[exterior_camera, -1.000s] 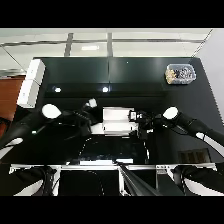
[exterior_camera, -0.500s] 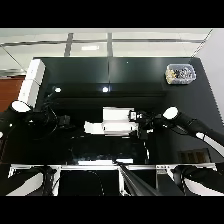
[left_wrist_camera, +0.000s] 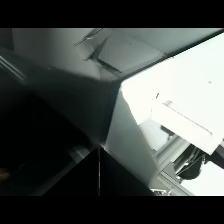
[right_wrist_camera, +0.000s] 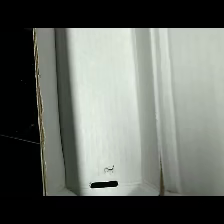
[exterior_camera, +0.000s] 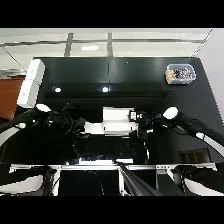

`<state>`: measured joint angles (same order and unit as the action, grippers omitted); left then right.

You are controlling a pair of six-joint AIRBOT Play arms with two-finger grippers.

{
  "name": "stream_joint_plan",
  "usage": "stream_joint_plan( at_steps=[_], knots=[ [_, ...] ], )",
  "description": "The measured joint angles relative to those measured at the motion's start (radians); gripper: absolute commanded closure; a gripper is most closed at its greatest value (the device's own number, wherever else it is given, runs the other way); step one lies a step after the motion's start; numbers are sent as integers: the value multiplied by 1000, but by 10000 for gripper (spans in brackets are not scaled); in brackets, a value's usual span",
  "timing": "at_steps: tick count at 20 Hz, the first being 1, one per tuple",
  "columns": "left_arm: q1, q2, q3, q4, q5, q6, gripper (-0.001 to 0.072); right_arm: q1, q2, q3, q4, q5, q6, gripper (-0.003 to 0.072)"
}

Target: Fold the box and place the chain.

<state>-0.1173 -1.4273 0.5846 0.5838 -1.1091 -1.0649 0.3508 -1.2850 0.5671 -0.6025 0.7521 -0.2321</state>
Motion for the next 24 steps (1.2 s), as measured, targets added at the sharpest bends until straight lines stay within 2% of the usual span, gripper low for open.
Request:
stream_joint_plan(
  at_steps=[4, 5, 7, 8, 12, 13, 15, 19, 22, 24],
  knots=[
    [-54, -13, 40, -48, -9, 45, 678, 0, 0, 0, 0, 0, 0, 481],
    [-58, -14, 55, -63, -27, 61, 579, 0, 0, 0, 0, 0, 0, 481],
    [-62, -16, 89, -79, -63, 85, 186, 0, 0, 0, 0, 0, 0, 480],
    [-65, -16, 108, -84, -85, 93, 93, 0, 0, 0, 0, 0, 0, 481],
    [-75, -17, 161, -91, -134, 108, 90, 0, 0, 0, 0, 0, 0, 481],
    [-82, -17, 169, -92, -138, 108, 133, 0, 0, 0, 0, 0, 0, 481],
    [-103, -17, 177, -92, -139, 103, 149, 0, 0, 0, 0, 0, 0, 481],
    [-153, -17, 191, -75, -112, 53, 150, 0, 0, 0, 0, 0, 0, 480],
    [-194, -17, 219, -1, -81, -31, 208, 0, 0, 0, 0, 0, 0, 480],
    [-217, -17, 241, 35, -68, -74, 208, 0, 0, 0, 0, 0, 0, 481]
  ],
)
